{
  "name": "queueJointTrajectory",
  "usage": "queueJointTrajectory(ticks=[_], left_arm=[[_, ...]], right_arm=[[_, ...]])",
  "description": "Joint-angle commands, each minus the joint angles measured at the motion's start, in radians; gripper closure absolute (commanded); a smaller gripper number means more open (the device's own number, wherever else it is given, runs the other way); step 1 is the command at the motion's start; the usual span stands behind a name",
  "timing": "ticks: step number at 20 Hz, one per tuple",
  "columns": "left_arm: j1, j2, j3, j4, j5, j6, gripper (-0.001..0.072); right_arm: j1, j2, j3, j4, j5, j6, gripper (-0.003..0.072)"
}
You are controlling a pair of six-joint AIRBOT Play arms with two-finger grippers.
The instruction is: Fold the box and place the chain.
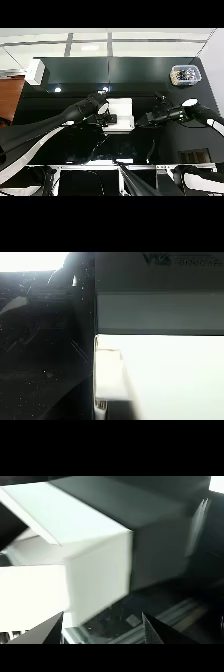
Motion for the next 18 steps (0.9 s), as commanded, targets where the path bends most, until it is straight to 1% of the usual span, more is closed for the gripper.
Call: queueJointTrajectory(ticks=[1,6,7,8,10,15,18], left_arm=[[0.001,0.001,0.000,0.000,0.000,0.000,0.0683],[0.001,0.001,0.000,0.000,0.000,0.000,0.0683],[0.001,0.001,0.000,0.000,0.000,0.001,0.0683],[0.001,0.001,0.000,0.000,0.000,0.000,0.0683],[0.001,0.001,0.000,0.000,0.000,0.000,0.0683],[0.001,0.001,0.000,0.000,0.000,0.000,0.0683],[0.001,0.001,0.000,0.000,0.000,0.000,0.0683]], right_arm=[[0.016,-0.005,0.055,0.005,0.063,-0.010,0.0115],[0.045,-0.005,0.089,0.004,0.056,0.058,0.0137],[0.069,-0.005,0.101,-0.005,0.051,0.065,0.0276],[0.094,-0.005,0.115,-0.019,0.039,0.082,0.0330],[0.152,-0.005,0.153,-0.074,0.003,0.140,0.0330],[0.291,-0.005,0.233,-0.277,-0.118,0.397,0.0330],[0.370,-0.005,0.272,-0.413,-0.166,0.547,0.0330]])
